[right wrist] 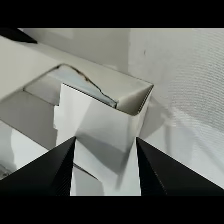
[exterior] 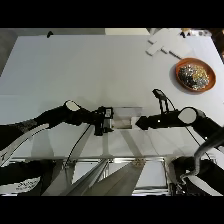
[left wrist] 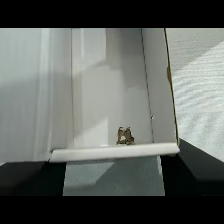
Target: Fold the box and place the chain.
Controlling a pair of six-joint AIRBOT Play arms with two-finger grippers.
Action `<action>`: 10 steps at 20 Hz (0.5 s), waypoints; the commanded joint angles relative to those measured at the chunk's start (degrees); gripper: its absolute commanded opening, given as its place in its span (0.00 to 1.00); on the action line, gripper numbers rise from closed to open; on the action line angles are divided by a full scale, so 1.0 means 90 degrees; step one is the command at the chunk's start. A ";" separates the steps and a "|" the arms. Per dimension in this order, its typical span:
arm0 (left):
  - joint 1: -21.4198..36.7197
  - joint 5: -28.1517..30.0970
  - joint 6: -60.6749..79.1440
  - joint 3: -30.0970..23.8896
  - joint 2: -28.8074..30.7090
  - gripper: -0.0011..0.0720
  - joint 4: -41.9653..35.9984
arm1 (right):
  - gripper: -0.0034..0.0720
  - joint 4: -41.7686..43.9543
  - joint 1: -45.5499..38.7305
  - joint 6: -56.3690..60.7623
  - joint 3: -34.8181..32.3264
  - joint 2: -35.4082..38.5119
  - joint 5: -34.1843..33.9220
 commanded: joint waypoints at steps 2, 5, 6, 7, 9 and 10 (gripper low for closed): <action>0.0005 0.0002 0.0000 0.0000 0.0005 0.03 0.0002 | 0.61 -0.1035 0.0809 0.1537 0.0743 -0.0726 0.0211; 0.0005 0.0002 0.0000 0.0000 0.0005 0.03 0.0002 | 0.61 -0.1634 0.1270 0.2385 0.1127 -0.1032 0.0240; 0.0005 0.0000 0.0000 0.0000 0.0007 0.03 0.0005 | 0.61 -0.1868 0.1365 0.2698 0.1224 -0.1081 0.0291; 0.0005 0.0002 0.0000 0.0000 0.0005 0.03 0.0002 | 0.61 -0.2045 0.1430 0.2973 0.1297 -0.1149 0.0376; 0.0005 0.0000 0.0000 0.0000 0.0005 0.03 0.0002 | 0.61 -0.2195 0.1455 0.3257 0.1399 -0.1358 0.0612; 0.0005 0.0002 0.0000 0.0000 0.0007 0.03 0.0002 | 0.61 -0.2361 0.1455 0.3478 0.1464 -0.1506 0.0782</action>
